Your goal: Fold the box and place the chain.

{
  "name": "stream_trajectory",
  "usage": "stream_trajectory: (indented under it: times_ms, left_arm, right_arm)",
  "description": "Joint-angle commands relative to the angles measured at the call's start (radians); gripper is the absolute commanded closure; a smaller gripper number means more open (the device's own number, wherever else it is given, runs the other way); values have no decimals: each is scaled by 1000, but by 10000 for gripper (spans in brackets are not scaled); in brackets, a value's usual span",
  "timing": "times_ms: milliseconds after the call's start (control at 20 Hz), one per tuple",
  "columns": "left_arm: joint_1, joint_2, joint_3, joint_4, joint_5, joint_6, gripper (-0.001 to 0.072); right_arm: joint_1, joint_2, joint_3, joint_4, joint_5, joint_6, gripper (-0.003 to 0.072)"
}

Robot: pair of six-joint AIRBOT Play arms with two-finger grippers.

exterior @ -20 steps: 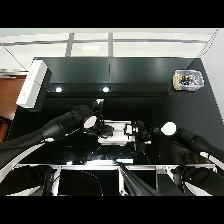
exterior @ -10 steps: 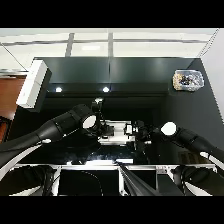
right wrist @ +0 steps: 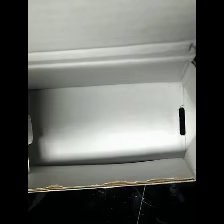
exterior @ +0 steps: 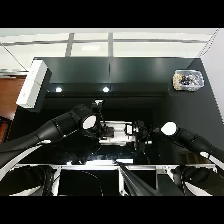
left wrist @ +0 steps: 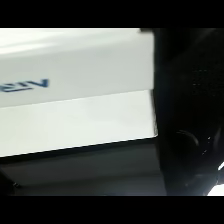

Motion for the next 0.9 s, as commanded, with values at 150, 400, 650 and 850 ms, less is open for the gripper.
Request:
stream_trajectory:
  times_ms: [150, 400, 650, 850]
  left_arm:
    - [-38, -54, 1, 76, -11, -51, 443]
    - [-37, -74, 5, 94, -12, -82, 443]
    - [-36, -79, 7, 109, -11, -121, 485]
    - [-36, -79, 17, 113, -3, -136, 670]
  right_arm:
    - [1, 0, 1, 2, -2, 2, 256]
    - [1, 0, 1, 2, -1, 2, 256]
    - [1, 0, 1, 2, -1, 2, 256]
    - [1, 0, 1, 2, -1, 2, 256]
